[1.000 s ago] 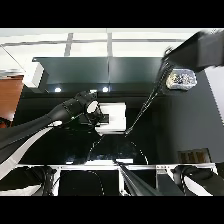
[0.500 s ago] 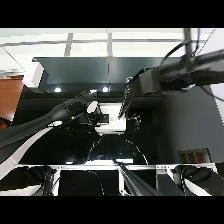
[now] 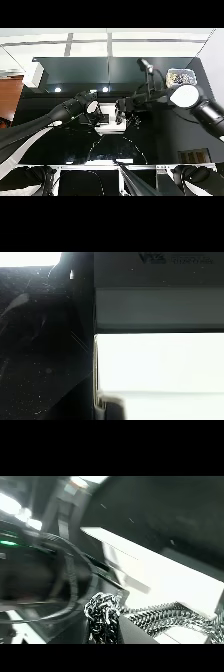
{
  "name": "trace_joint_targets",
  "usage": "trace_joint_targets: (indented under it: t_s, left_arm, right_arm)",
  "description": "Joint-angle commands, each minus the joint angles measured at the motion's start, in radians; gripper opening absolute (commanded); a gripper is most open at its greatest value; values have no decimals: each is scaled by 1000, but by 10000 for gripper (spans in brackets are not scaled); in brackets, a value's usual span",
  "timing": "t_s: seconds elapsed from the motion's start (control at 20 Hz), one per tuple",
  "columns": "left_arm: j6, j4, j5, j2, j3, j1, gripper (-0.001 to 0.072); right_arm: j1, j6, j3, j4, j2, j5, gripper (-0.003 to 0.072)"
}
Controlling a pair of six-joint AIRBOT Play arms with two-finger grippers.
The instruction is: Fold the box and place the chain.
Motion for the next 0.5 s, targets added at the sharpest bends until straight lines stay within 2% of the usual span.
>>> trace_joint_targets:
  t_s: [0.0,0.05,0.1,0.15,0.2,0.3,0.45]
  left_arm:
    - [0,0,-1,0,0,0,31]
    - [0,0,0,0,0,0,30]
    - [0,0,0,0,0,0,30]
    - [0,0,-1,0,0,0,30]
    - [0,0,-1,0,0,0,30]
    - [0,0,0,0,0,0,30]
    - [0,0,0,0,0,0,30]
  right_arm:
    - [14,11,-64,-1,-31,-51,18]
    - [14,11,-64,-1,-32,-55,20]
    - [13,11,-64,0,-32,-53,77]
    - [8,11,-63,-1,-32,-41,283]
    - [-6,10,-60,-2,-31,-10,314]
    - [-60,-10,-56,-20,-16,75,313]
    - [-146,-18,-61,-179,68,222,312]
